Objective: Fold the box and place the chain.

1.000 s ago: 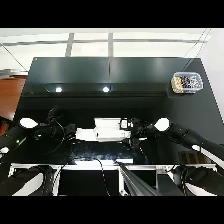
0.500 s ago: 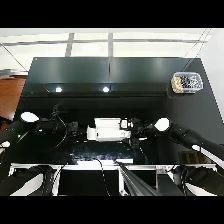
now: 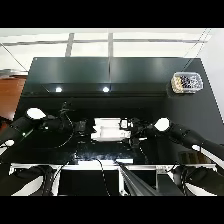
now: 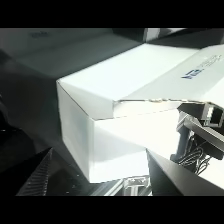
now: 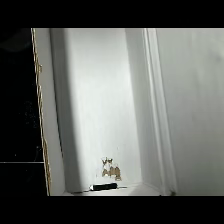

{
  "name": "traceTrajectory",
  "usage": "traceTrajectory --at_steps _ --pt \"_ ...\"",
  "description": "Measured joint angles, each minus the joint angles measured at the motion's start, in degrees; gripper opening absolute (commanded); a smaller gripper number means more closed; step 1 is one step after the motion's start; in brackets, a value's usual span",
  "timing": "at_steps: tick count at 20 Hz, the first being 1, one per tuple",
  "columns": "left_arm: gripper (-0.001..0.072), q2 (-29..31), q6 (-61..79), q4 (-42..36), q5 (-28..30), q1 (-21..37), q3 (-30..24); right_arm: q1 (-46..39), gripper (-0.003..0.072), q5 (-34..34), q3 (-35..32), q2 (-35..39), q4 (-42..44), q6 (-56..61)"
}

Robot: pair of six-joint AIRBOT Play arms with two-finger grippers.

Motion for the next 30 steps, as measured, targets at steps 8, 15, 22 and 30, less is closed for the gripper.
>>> traceTrajectory --at_steps 8,15,22,30 --pt "0.0653 0.0 -5.4 0.6 4.2 -6.0 0.3 0.0 0.0471 0.0 0.0 0.0 0.0 0.0" --pt "0.0632 0.0 -7.1 0.8 5.7 -8.3 0.6 0.0 0.0471 0.0 0.0 0.0 0.0 0.0" --pt "0.0632 0.0 -11.4 4.4 7.0 -11.9 3.3 0.0 0.0471 0.0 0.0 0.0 0.0 0.0" --pt "0.0633 0.0 -21.4 13.7 7.4 -16.0 6.6 0.0 0.0472 0.0 0.0 0.0 0.0 0.0"
